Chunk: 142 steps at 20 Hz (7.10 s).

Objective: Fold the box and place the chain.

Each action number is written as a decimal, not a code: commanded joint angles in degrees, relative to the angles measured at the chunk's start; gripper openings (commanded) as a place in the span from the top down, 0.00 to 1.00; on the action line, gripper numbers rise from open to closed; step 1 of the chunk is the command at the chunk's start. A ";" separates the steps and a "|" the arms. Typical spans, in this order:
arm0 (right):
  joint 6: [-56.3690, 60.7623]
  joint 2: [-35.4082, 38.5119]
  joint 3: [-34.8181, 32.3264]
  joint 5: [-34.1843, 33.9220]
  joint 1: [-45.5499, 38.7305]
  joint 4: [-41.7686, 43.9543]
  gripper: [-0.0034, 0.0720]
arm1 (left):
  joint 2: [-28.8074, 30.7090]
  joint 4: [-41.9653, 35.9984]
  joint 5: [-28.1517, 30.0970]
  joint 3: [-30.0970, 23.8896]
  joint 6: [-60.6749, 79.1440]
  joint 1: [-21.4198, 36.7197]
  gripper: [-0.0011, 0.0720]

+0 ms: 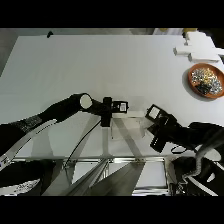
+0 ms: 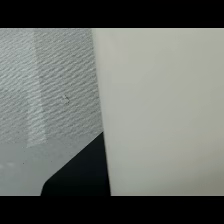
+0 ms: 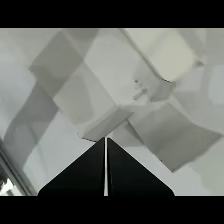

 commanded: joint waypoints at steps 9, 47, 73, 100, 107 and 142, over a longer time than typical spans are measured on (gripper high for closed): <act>-36.61 -7.93 -6.97 -12.90 2.08 2.43 0.05 | -0.04 -0.15 -0.24 -0.04 0.00 -0.02 0.97; -88.96 -24.81 -7.85 -13.11 -28.50 50.49 0.05 | -0.04 -0.15 -0.24 -0.04 0.00 -0.04 0.97; -97.15 -36.00 -7.85 -10.36 -28.50 53.59 0.43 | -0.04 -0.15 -0.24 -0.04 0.00 -0.02 0.97; -97.13 -35.98 -7.85 -11.78 -28.50 53.53 0.41 | -0.04 -0.15 -0.24 -0.04 0.00 -0.02 0.97; -97.13 -35.98 -7.85 -11.78 -28.48 53.53 0.41 | 4.22 6.91 -2.47 -0.04 -3.32 0.15 0.37; -97.13 -35.98 -7.85 -11.78 -28.48 53.51 0.41 | -0.35 -1.95 21.44 -0.04 -39.41 -6.08 0.98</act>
